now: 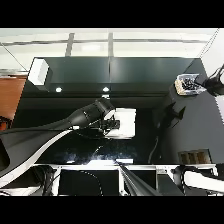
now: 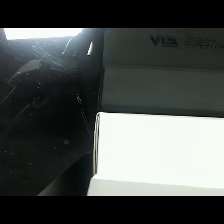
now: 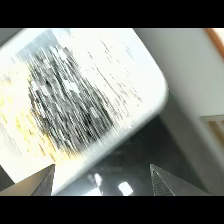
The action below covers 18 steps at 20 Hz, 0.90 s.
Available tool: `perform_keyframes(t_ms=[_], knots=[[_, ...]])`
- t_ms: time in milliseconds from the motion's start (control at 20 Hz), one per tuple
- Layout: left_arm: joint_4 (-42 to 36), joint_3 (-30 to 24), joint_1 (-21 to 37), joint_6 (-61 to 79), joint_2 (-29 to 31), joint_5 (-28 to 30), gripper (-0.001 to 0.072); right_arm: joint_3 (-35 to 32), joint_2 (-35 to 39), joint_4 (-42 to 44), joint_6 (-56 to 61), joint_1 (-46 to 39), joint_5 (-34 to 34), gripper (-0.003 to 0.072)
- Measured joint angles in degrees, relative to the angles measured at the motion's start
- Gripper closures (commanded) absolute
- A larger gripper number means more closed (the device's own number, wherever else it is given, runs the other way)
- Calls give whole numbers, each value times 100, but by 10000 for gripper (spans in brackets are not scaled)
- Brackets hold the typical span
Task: Fold the box and place the chain.
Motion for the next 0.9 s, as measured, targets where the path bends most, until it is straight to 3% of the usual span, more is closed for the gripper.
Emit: perform_keyframes(t_ms=[200, 250, 300, 650, 700, 750, 800, 900], knots=[[0, 0, 2, 0, 0, 11, 685, 1246, -1228, 697, -660, -114, 260, 9], [0, 0, 2, 0, 0, 11, 685, 1447, -1438, 789, -761, -127, 306, 89], [0, 0, 2, 0, 0, 11, 685, 1582, -1604, 894, -855, -133, 356, 216], [-4, 0, 0, -7, 0, -2, 685, 1923, -2177, 1080, -1161, -151, 476, 215], [-4, 0, 2, -7, 0, -7, 685, 1937, -2216, 1084, -1172, -151, 472, 253], [-4, 0, 0, -7, 0, -7, 685, 1952, -2249, 1080, -1191, -151, 476, 531], [-4, 0, 2, -7, 0, -7, 685, 1978, -2262, 1073, -1191, -151, 511, 673], [-4, 0, 2, -7, 0, -9, 685, 2107, -2271, 1067, -1276, -151, 719, 675]])
